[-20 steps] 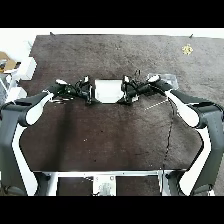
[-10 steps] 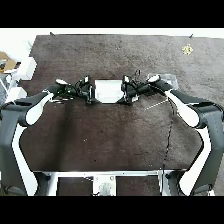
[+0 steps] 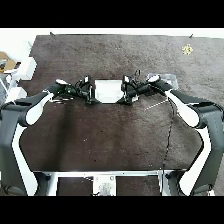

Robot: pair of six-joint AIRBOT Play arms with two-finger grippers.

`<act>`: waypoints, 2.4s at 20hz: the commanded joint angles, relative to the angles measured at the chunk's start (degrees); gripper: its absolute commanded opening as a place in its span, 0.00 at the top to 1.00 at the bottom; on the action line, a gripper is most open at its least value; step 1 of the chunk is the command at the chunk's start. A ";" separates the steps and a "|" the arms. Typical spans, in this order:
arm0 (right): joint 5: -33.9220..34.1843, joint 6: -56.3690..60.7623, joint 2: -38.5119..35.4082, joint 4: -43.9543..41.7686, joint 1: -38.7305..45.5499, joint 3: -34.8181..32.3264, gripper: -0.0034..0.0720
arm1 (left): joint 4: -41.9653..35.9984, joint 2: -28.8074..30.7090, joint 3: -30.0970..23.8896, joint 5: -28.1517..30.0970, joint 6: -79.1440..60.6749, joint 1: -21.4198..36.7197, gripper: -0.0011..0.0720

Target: Fold the box and place the chain.

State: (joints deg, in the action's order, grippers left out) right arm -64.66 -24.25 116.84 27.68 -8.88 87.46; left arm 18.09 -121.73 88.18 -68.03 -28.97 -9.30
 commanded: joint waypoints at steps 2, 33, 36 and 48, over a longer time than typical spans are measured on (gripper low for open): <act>-0.07 0.02 0.04 -0.02 -0.04 0.04 0.45 | -0.17 0.00 0.02 0.09 0.00 0.07 0.65; -3.72 20.09 -14.86 -2.05 3.54 0.04 0.77 | -0.31 0.00 0.02 0.09 0.00 0.07 0.65; -1.99 16.28 -12.37 -5.88 1.86 0.04 0.95 | -0.31 0.00 0.02 0.09 0.00 0.07 0.65; 12.50 9.22 -5.07 -5.42 0.39 0.02 0.95 | -0.33 0.00 0.02 0.07 0.00 0.07 0.65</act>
State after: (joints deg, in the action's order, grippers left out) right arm -53.15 -13.54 110.37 21.47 -8.47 87.46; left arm 17.76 -121.73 88.18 -67.94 -28.93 -9.26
